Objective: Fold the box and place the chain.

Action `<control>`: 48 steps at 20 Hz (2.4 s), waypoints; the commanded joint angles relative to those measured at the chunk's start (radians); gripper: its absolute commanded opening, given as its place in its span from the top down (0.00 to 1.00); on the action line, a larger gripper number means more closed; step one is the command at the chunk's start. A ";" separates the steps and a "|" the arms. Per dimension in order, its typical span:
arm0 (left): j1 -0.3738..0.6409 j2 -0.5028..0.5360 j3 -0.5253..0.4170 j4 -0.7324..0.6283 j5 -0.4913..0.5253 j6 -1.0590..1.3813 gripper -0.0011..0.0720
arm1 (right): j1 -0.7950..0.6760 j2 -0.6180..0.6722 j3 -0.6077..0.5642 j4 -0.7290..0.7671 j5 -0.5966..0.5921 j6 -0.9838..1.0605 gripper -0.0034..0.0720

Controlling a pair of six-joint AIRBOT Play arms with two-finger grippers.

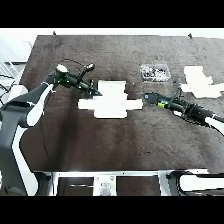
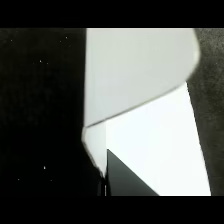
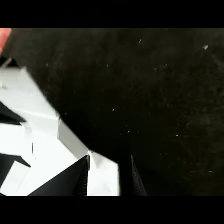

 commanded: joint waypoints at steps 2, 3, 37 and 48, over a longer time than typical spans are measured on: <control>0.001 0.047 -0.114 -0.050 0.126 0.188 0.97 | -0.064 0.001 0.000 0.016 0.074 0.002 0.54; 0.000 0.043 -0.116 -0.052 0.133 0.206 0.97 | -0.062 0.001 0.000 0.016 0.074 0.002 0.54; 0.001 -0.003 -0.119 -0.051 0.183 0.238 0.96 | 0.175 0.135 0.098 -0.409 -0.043 -0.517 0.19; 0.001 -0.003 -0.119 -0.051 0.184 0.238 0.96 | 0.413 0.122 0.100 -0.668 -0.264 -0.442 0.19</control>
